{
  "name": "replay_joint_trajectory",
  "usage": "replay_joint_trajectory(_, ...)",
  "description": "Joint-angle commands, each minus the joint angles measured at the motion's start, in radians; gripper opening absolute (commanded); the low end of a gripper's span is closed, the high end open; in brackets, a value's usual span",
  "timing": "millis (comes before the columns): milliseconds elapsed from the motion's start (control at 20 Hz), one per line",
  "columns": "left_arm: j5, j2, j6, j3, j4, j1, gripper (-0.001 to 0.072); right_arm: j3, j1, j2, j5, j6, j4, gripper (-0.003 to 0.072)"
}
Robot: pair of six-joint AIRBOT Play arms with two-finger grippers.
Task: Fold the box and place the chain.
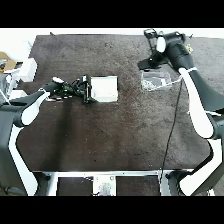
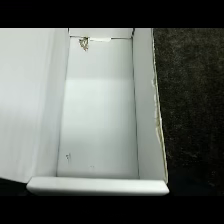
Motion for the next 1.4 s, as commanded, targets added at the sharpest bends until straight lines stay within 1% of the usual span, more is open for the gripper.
replay_joint_trajectory(0,0.000,0.001,0.000,0.000,0.000,0.000,0.0344,-0.035,-0.131,-0.052,-0.024,-0.046,0.143,0.0145)
replay_joint_trajectory(100,0.000,0.001,0.000,0.000,0.000,0.000,0.0344,-0.035,-0.143,-0.089,-0.021,-0.085,0.213,0.0148)
replay_joint_trajectory(200,0.000,0.001,0.000,0.000,0.000,0.000,0.0344,-0.035,-0.137,-0.117,-0.022,-0.097,0.218,0.0269)
replay_joint_trajectory(300,0.000,0.001,0.000,0.000,0.000,0.000,0.0344,-0.035,-0.129,-0.137,-0.024,-0.115,0.212,0.0174)
replay_joint_trajectory(550,0.000,0.001,0.000,0.000,0.000,0.000,0.0344,-0.035,-0.130,-0.147,-0.080,-0.114,0.174,0.0176)
replay_joint_trajectory(650,0.000,0.001,0.000,0.000,0.000,0.000,0.0344,-0.035,-0.131,-0.147,-0.100,-0.095,0.174,0.0223)
replay_joint_trajectory(800,0.000,0.001,0.000,0.000,0.000,0.000,0.0344,-0.036,-0.131,-0.148,-0.102,-0.088,0.177,0.0204)
replay_joint_trajectory(1050,0.000,0.001,0.000,0.000,0.000,0.000,0.0344,-0.036,-0.131,-0.185,-0.079,-0.088,0.188,0.0204)
replay_joint_trajectory(1300,0.000,0.001,0.000,0.000,0.000,0.000,0.0344,-0.036,-0.131,-0.187,-0.085,-0.081,0.185,0.0202)
replay_joint_trajectory(1350,0.000,0.001,0.000,0.000,0.000,0.000,0.0344,-0.036,-0.131,-0.187,-0.088,-0.081,0.185,0.0189)
